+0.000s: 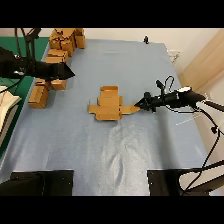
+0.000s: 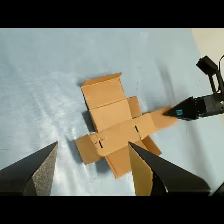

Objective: Fold the box.

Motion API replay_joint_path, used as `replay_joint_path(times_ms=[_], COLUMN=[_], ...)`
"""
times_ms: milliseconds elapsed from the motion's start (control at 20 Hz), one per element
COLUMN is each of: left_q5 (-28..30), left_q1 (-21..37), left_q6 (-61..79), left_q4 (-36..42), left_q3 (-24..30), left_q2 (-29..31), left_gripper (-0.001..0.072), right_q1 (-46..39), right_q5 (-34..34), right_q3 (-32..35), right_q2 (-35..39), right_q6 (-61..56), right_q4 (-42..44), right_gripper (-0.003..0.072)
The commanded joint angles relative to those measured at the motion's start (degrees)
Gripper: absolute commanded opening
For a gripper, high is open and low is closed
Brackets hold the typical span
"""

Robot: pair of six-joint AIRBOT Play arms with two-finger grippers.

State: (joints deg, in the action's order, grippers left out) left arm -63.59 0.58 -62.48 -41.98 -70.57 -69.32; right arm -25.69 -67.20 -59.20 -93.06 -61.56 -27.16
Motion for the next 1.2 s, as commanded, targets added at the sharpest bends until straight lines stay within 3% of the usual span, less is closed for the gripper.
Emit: replay_joint_path(times_ms=[0, 50, 300, 500, 600, 850, 1000, 1150], left_q5=[0.2, 0.2, 0.07, -2.86, -5.95, -12.63, -14.14, -14.51], left_q1=[-1.88, -2.03, -2.03, -2.01, -2.05, -3.48, -4.63, -7.17], left_q6=[0.04, 0.04, 1.97, 8.28, 12.31, 13.25, 14.08, 15.63], left_q4=[0.35, 0.61, 1.36, 6.47, 12.9, 16.9, 23.58, 23.52], left_q3=[0.0, 0.0, -0.37, -5.97, -11.3, -25.35, -27.65, -28.35], left_q2=[-2.58, -3.3, -9.18, -21.24, -28.72, -44.92, -50.47, -52.33], left_gripper=[0.0687, 0.0687, 0.0686, 0.0686, 0.0685, 0.0685, 0.0685, 0.0685], right_q1=[-0.07, -0.07, -2.86, -8.74, -11.15, -12.52, -12.52, -12.52], right_q5=[-0.31, -0.46, -4.87, -9.66, -9.99, -10.03, -10.08, -10.03], right_q3=[-0.81, -1.55, -7.13, -8.02, -7.98, -7.98, -7.93, -7.91], right_q2=[0.09, 0.44, 4.94, 14.45, 19.08, 25.24, 25.2, 25.18], right_q6=[0.11, 0.09, -7.56, -10.75, -11.21, -13.53, -14.53, -14.53], right_q4=[-1.36, -1.75, -16.7, -26.67, -27.08, -27.06, -27.1, -27.08], right_gripper=[0.0417, 0.0462, 0.0467, 0.0466, 0.0467, 0.0467, 0.0466, 0.0466])
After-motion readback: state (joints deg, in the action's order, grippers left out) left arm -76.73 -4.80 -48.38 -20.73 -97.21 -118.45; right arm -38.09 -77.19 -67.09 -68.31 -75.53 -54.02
